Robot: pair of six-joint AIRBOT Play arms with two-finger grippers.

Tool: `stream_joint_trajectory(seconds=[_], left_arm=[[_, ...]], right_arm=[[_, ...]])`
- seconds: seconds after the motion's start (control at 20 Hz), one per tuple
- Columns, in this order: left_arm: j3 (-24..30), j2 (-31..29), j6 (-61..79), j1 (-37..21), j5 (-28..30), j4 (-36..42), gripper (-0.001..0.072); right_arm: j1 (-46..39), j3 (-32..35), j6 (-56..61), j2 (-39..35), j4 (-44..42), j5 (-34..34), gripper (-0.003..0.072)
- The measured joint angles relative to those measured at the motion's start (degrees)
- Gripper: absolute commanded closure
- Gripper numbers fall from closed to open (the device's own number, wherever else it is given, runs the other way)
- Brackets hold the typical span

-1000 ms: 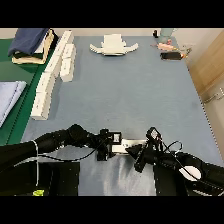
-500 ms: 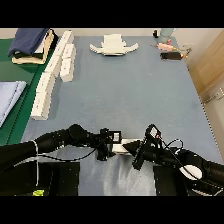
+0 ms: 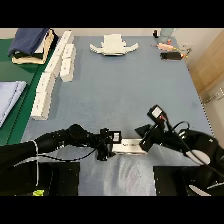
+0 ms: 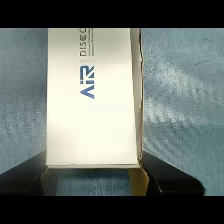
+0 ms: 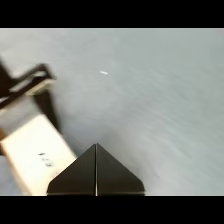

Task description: Fold the box.

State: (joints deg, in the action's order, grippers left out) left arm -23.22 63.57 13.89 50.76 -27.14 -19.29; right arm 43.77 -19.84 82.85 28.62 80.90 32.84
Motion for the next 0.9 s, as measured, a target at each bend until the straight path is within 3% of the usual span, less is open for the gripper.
stream_joint_trajectory(seconds=[0.2, 0.45, 0.65, 0.9], left_arm=[[0.0, 0.0, 0.0, 0.0, 0.0, 0.0, 0.0189], [0.0, 0.0, 0.0, 0.0, 0.0, 0.0, 0.0189], [0.0, -0.1, -0.8, 0.0, 0.1, 0.0, 0.0189], [0.0, -3.7, -11.4, -3.0, 0.1, -1.6, 0.0188]], right_arm=[[-10.9, -11.2, 12.7, 4.8, 10.8, 18.4, 0.0681], [-18.3, -19.6, 27.3, 16.9, 13.8, 36.9, 0.0681], [-19.7, -21.6, 33.3, 24.3, 12.5, 42.4, 0.0681], [-20.2, -22.4, 37.8, 27.0, 12.7, 44.3, 0.0682]])
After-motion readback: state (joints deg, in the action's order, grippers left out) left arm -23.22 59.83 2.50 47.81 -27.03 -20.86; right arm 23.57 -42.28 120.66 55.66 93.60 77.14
